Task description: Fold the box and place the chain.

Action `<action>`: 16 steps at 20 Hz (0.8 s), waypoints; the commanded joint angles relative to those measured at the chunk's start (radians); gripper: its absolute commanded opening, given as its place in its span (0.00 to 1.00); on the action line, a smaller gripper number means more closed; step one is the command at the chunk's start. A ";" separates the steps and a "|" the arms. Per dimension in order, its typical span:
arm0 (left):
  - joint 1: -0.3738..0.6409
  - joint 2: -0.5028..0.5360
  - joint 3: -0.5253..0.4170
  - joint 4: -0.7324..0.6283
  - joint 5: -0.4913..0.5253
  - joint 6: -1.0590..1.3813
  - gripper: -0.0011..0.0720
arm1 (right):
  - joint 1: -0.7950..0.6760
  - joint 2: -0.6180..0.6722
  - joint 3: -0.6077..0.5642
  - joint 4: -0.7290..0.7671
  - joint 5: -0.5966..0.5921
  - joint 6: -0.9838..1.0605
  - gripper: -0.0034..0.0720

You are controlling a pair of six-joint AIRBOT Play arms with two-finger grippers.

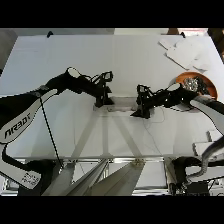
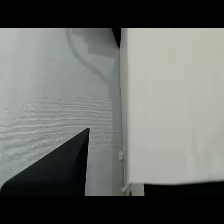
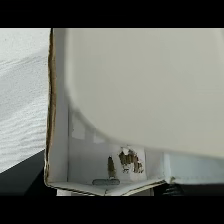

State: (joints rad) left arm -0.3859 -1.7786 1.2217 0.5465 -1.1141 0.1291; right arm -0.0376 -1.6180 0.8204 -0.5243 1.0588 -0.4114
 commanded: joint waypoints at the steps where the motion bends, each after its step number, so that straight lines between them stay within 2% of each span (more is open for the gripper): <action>1: 0.001 0.052 0.000 0.076 -0.022 -0.006 0.51 | 0.001 -0.001 0.000 0.001 0.000 0.002 0.73; 6: 0.027 0.156 0.000 0.275 -0.062 -0.128 0.51 | 0.001 0.000 0.000 0.001 0.000 0.002 0.73; 10: 0.045 0.281 0.000 0.355 -0.071 -0.222 0.49 | 0.001 -0.001 0.000 0.001 0.000 0.002 0.73; 11: 0.044 0.308 0.000 0.347 -0.087 -0.254 0.44 | 0.001 -0.001 0.000 0.001 0.000 0.002 0.73; 13: 0.041 0.342 0.000 0.338 -0.139 -0.291 0.03 | 0.001 -0.001 0.000 0.001 0.000 0.002 0.73; 16: 0.036 0.340 -0.002 0.329 -0.201 -0.411 0.03 | 0.001 -0.001 0.000 0.001 0.000 0.002 0.73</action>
State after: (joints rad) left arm -0.3466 -1.4605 1.2205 0.8707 -1.2514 -0.1654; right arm -0.0376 -1.6180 0.8204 -0.5240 1.0588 -0.4095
